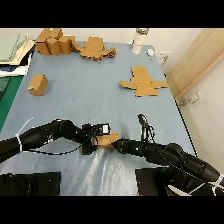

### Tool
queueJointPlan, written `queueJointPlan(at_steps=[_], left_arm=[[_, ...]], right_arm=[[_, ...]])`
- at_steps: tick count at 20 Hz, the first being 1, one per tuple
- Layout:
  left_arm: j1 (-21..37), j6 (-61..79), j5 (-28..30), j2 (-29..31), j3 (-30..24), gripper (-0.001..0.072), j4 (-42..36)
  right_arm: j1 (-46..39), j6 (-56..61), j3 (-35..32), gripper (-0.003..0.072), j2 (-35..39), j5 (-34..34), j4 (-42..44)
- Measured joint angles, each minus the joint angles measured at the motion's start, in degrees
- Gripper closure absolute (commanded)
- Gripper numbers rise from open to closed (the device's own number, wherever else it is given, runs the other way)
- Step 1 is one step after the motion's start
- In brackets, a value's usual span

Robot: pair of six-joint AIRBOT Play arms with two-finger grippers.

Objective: Fold the box.

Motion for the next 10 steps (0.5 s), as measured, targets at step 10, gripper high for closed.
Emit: queueJointPlan(at_steps=[10], left_arm=[[0.0, 0.0, 0.0, 0.0, 0.0, 0.0236, 0.0]], right_arm=[[0.0, 0.0, -0.5, 0.0686, 0.0, 0.3, -0.7]])
